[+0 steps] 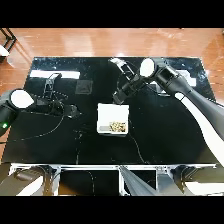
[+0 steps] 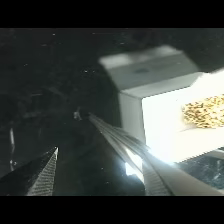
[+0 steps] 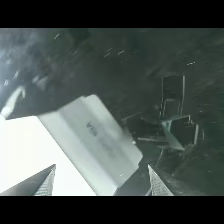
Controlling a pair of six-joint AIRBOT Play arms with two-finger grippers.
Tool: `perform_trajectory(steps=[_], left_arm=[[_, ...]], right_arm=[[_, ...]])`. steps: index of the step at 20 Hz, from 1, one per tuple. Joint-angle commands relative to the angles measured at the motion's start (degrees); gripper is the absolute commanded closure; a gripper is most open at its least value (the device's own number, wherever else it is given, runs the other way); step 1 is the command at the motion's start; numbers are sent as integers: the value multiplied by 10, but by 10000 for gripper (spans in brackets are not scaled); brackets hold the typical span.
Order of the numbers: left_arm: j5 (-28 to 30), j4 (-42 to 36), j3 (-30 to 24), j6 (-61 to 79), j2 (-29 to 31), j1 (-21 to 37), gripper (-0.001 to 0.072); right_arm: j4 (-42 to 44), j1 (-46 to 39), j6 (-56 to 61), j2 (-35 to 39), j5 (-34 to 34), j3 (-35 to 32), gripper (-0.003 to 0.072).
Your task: Fold the box and place the chain.
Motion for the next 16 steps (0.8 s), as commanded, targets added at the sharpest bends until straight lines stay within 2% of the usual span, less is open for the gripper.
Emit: perform_trajectory(steps=[1, 7, 11, 16], left_arm=[[7, -24, -4, 15, -3, 1, 78], [13, -36, -4, 14, -2, 1, 83], [12, -36, -4, 6, -2, 1, 83], [14, -34, -4, 3, -2, 2, 84]], right_arm=[[22, 14, -54, -4, 70, 2, -27], [53, 14, -86, 2, 200, 25, -27], [47, 36, -82, 12, 197, 25, -27], [-46, 80, -80, 12, 175, 14, -27]])
